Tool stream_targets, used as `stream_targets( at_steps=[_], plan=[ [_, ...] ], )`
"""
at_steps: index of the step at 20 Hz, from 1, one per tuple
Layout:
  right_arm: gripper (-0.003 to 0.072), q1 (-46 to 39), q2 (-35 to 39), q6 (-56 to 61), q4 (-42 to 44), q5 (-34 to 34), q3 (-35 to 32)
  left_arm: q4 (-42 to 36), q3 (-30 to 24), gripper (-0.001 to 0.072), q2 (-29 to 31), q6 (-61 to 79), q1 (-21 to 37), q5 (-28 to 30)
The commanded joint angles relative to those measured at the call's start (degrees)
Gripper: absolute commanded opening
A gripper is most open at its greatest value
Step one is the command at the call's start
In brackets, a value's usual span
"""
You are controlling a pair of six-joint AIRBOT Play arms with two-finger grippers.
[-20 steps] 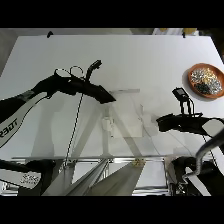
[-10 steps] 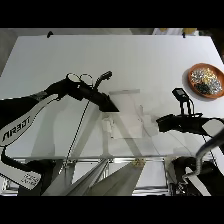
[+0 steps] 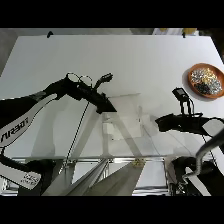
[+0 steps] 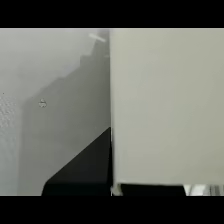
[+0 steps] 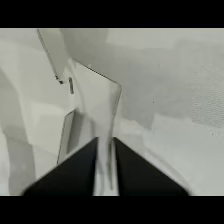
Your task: Fold the box and place the chain.
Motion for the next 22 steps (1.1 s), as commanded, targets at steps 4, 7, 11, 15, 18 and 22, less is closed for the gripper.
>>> stream_targets(
  at_steps=[4,7,11,15,18,22],
  plan=[
    [0.0409,0.02,1.29,0.04,1.44,5.05,7.37,12.11,-2.03,-0.001,13.18,-3.87,-4.09,7.61],
    [0.0409,0.02,3.02,0.04,1.22,7.34,11.43,8.13,-11.8,-0.0009,22.32,3.72,-9.38,17.9],
    [0.0408,0.02,3.93,0.07,1.25,7.54,11.61,1.33,-20.35,-0.0005,23.58,10.45,-11.23,24.2],
    [0.0407,0.02,3.93,0.04,1.25,7.54,11.61,1.62,-20.37,0.0001,20.98,22.51,-11.45,26.58],
    [0.0407,0.02,3.93,0.02,1.18,7.52,11.61,1.16,-20.37,0.0002,19.37,24.11,-11.45,28.41],
    [0.0407,0.02,3.91,0.0,0.09,7.5,11.58,0.15,-20.37,0.0004,16.85,25.92,-11.45,28.39]
  ],
)
